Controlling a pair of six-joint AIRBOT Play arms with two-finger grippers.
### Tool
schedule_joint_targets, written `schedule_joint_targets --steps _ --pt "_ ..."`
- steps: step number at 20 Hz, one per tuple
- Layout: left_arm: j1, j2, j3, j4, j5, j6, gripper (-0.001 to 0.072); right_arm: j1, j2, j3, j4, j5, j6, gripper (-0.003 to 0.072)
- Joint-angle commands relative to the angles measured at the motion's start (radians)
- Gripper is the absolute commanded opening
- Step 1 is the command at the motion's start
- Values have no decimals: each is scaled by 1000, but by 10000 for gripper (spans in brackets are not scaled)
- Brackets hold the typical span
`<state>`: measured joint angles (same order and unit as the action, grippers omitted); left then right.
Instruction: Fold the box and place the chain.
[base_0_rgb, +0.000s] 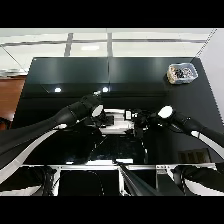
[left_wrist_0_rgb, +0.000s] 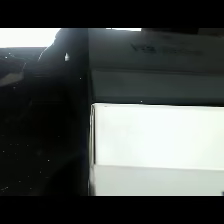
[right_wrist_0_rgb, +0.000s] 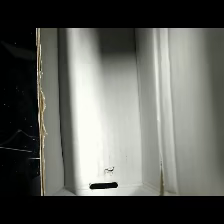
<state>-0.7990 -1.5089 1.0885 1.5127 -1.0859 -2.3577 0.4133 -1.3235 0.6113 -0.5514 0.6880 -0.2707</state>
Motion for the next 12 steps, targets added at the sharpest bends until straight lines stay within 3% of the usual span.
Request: schedule_joint_targets --steps 1,5,6,7,8,12 --pt "0 -1 1 -15 2 -3 31 0 0 0 0 0 0 424" --pt "0 -1 1 -15 1 -3 35 0 0 0 0 0 0 424" --pt "0 0 2 -15 0 -3 152 0 0 0 0 0 0 424" --pt "0 0 11 -11 -14 -3 363 0 0 0 0 0 0 424" --pt "1 1 23 2 -31 -2 459 0 0 0 0 0 0 424" --pt "3 45 45 60 -62 1 477 0 0 0 0 0 0 424"
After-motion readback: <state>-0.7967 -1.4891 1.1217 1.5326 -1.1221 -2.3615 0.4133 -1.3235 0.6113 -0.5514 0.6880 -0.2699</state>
